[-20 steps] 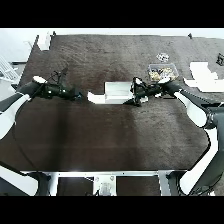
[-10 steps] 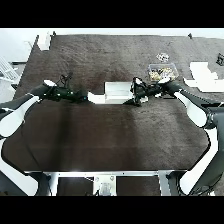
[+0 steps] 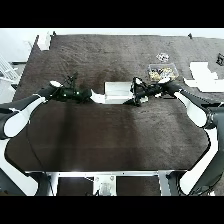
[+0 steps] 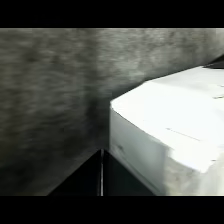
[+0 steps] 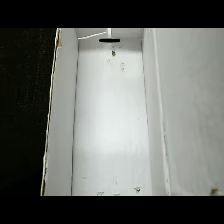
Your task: Fold the box and place the chain.
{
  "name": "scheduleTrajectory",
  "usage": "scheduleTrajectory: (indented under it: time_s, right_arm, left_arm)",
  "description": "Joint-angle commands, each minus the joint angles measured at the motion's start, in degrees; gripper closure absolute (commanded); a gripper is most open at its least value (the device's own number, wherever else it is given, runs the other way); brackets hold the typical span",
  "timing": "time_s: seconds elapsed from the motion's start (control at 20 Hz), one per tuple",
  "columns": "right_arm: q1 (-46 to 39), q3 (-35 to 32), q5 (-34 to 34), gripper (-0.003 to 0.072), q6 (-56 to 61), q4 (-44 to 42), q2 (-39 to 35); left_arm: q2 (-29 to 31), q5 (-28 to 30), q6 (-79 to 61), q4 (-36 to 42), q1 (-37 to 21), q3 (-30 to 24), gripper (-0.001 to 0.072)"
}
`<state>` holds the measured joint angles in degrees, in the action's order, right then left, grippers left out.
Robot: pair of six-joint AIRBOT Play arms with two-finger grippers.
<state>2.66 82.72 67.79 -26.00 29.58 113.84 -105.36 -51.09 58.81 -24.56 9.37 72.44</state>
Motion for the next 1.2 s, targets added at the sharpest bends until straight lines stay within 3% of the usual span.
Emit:
scheduleTrajectory:
  time_s: [0.0, 0.1, 0.35, 0.4, 0.45, 0.85, 0.9, 0.95, 1.0, 1.15]
  right_arm:
    - [0.0, 0.0, 0.0, 0.0096, 0.0, 0.0, 0.0]
    - [0.0, 0.0, 0.0, 0.0097, 0.0, 0.0, 0.0]
    - [0.0, 0.0, 0.0, 0.0096, 0.0, 0.0, 0.0]
    - [0.0, 0.0, 0.0, 0.0097, 0.0, 0.0, 0.0]
    - [0.0, 0.0, 0.0, 0.0097, 0.0, 0.0, 0.0]
    - [0.0, 0.0, 0.0, 0.0096, 0.0, 0.0, 0.0]
    - [0.0, 0.0, 0.0, 0.0096, 0.0, 0.0, 0.0]
    - [0.0, 0.0, 0.0, 0.0096, 0.0, 0.0, 0.0]
    - [0.0, 0.0, 0.0, 0.0096, 0.0, 0.0, 0.0]
    - [0.0, 0.0, 0.0, 0.0097, 0.0, 0.0, 0.0]
  left_arm:
    - [0.0, 0.7, -3.7, 3.0, 1.1, 0.1, 0.0690]
    - [0.0, -1.1, -8.2, 8.6, 1.1, 0.1, 0.0690]
    - [0.0, -3.6, -8.4, 12.7, 0.8, 0.1, 0.0688]
    - [0.0, -3.9, -8.8, 13.4, 0.7, 0.1, 0.0606]
    - [0.0, -4.2, -8.8, 13.6, 0.5, 0.1, 0.0446]
    - [0.0, -5.7, -8.8, 15.0, 0.6, 0.1, 0.0468]
    - [0.0, -5.8, -8.8, 15.0, 0.6, 0.1, 0.0433]
    - [0.0, -5.7, -8.7, 14.9, 0.6, 0.1, 0.0284]
    - [0.0, -5.7, -7.9, 14.9, 0.6, 0.1, 0.0215]
    - [0.0, -5.5, -5.6, 14.5, 0.7, 0.1, 0.0212]
